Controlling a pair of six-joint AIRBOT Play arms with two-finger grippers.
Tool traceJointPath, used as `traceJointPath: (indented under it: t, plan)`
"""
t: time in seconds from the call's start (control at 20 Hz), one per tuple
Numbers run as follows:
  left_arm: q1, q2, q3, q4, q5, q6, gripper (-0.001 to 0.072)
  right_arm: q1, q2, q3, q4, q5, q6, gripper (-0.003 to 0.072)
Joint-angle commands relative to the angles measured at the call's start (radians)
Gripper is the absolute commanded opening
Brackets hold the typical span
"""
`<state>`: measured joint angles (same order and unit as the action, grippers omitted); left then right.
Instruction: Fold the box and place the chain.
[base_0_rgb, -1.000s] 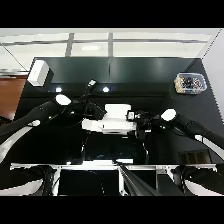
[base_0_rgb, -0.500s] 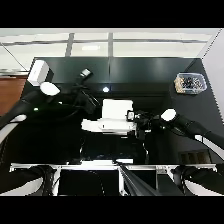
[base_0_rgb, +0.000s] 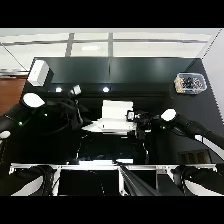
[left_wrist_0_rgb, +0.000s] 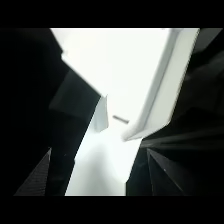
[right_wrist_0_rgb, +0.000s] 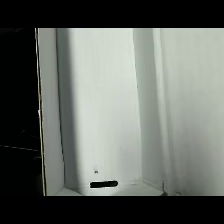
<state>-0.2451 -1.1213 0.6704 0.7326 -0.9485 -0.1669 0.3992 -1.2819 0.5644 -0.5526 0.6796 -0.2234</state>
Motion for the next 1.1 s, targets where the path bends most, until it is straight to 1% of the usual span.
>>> traceJointPath:
  t: [0.0, 0.15, 0.25, 0.3, 0.35, 0.45, 0.5, 0.6, 0.75, 0.8, 0.95, 1.05]
  plan:
    - [-0.098, -0.033, -0.052, 0.082, 0.178, 0.123, 0.0706, 0.000, 0.000, 0.000, 0.000, 0.000, 0.000, 0.0422]
    - [-0.190, -0.076, -0.051, 0.073, 0.273, 0.140, 0.0683, 0.000, 0.001, 0.000, 0.000, 0.000, 0.000, 0.0423]
    - [-0.230, -0.092, -0.051, 0.030, 0.295, 0.140, 0.0677, 0.000, 0.000, 0.000, 0.000, 0.001, 0.000, 0.0423]
    - [-0.240, -0.100, -0.051, 0.007, 0.294, 0.140, 0.0616, 0.000, 0.000, 0.000, 0.000, 0.000, 0.000, 0.0423]
    - [-0.245, -0.109, -0.051, -0.012, 0.283, 0.139, 0.0507, 0.000, 0.000, 0.000, 0.000, 0.000, 0.000, 0.0423]
    - [-0.245, -0.114, -0.051, -0.045, 0.283, 0.134, 0.0262, 0.000, 0.000, 0.000, -0.001, 0.000, 0.000, 0.0423]
    - [-0.245, -0.114, -0.051, -0.071, 0.286, 0.134, 0.0225, 0.000, 0.000, 0.000, -0.001, 0.000, 0.000, 0.0423]
    - [-0.245, -0.116, -0.051, -0.139, 0.278, 0.134, 0.0225, 0.000, 0.000, 0.000, -0.001, 0.000, 0.000, 0.0423]
    - [-0.245, -0.135, -0.051, -0.220, 0.200, 0.134, 0.0225, 0.000, 0.000, 0.000, -0.001, 0.000, 0.000, 0.0423]
    - [-0.246, -0.145, -0.051, -0.230, 0.193, 0.134, 0.0225, 0.000, 0.000, 0.000, -0.001, 0.000, 0.000, 0.0423]
    - [-0.248, -0.183, -0.051, -0.303, 0.200, 0.142, 0.0219, 0.000, 0.000, 0.000, -0.001, 0.000, 0.000, 0.0423]
    - [-0.248, -0.200, -0.051, -0.291, 0.235, 0.142, 0.0220, 0.000, 0.000, 0.000, -0.001, 0.000, 0.000, 0.0423]
